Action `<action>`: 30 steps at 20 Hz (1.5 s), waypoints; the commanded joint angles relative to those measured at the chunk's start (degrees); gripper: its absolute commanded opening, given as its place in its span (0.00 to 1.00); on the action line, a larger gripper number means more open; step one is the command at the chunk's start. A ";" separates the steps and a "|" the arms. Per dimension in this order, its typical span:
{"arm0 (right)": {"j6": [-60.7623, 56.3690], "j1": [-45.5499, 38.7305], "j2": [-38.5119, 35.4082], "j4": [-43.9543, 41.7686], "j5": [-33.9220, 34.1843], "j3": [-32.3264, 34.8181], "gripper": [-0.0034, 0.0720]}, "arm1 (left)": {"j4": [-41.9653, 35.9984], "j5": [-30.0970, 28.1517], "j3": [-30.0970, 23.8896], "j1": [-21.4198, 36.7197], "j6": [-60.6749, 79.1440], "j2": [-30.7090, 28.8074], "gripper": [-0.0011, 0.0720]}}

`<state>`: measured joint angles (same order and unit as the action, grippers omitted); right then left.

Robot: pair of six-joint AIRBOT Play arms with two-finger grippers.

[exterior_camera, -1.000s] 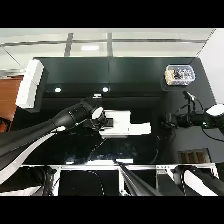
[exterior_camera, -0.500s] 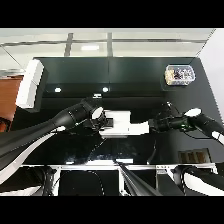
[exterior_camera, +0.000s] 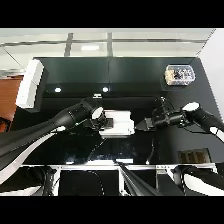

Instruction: Fold the box and place the chain.

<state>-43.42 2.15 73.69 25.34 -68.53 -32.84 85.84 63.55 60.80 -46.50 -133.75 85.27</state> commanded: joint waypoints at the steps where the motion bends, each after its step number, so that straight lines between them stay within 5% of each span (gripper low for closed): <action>1: -0.96 2.69 0.02 -0.70 -2.27 -1.70 0.76 | 0.00 -0.02 0.02 0.07 -0.02 0.02 0.05; 4: -3.08 7.21 0.02 -0.39 1.79 -3.28 0.75 | -0.02 -0.02 0.02 0.07 -0.02 0.02 0.05; 5: -4.83 8.33 0.02 0.02 4.04 -3.80 0.60 | -0.02 -0.02 0.02 0.07 -0.02 0.02 0.05; 18: -39.21 22.99 0.02 25.07 12.66 -14.40 0.59 | -1.27 -0.07 0.02 0.07 -0.02 0.02 0.05; 20: -42.80 25.11 0.02 28.20 12.63 -15.52 0.46 | -1.27 -0.04 0.02 0.07 0.00 0.02 0.05; 30: -61.31 32.59 1.01 44.81 13.60 -19.76 0.46 | -1.27 -0.07 0.02 0.07 0.00 0.02 0.05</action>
<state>-96.20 33.01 74.08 62.41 -54.11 -50.54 84.60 63.51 60.80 -46.46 -133.86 85.27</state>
